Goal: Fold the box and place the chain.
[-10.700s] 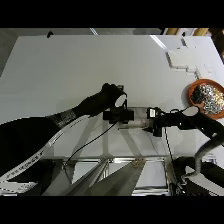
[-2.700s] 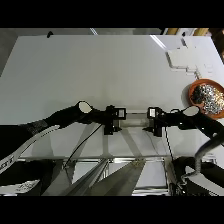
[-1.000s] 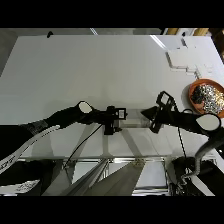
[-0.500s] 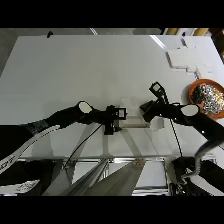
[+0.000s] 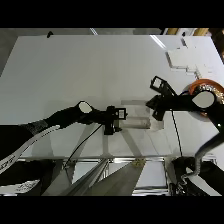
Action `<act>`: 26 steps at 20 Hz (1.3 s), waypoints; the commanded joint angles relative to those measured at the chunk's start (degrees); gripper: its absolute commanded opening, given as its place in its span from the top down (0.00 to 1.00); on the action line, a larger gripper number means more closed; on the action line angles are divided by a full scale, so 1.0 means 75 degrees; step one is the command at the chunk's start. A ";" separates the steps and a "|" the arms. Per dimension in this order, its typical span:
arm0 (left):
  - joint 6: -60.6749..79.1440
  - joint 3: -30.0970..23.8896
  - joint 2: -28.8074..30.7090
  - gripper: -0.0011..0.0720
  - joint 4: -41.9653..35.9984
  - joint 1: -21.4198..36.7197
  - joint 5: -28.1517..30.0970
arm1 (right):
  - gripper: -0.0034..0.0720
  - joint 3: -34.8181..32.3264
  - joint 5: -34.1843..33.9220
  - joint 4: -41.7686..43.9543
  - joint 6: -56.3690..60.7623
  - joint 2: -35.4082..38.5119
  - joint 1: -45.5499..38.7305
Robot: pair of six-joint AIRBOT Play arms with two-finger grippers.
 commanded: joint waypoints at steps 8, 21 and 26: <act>-0.0006 -0.0003 0.0003 0.69 -0.0003 0.0006 0.0006 | 0.71 -0.1693 0.0189 -0.1256 -0.3357 0.0312 -0.0073; -0.0006 -0.0003 0.0003 0.69 -0.0003 0.0006 0.0006 | 0.71 -0.1958 0.0003 0.2017 -0.4042 -0.0420 -0.0073; -0.0006 -0.0003 0.0003 0.69 -0.0003 0.0006 0.0006 | 0.37 -0.1958 -0.0154 0.2232 -0.4004 -0.0799 -0.0073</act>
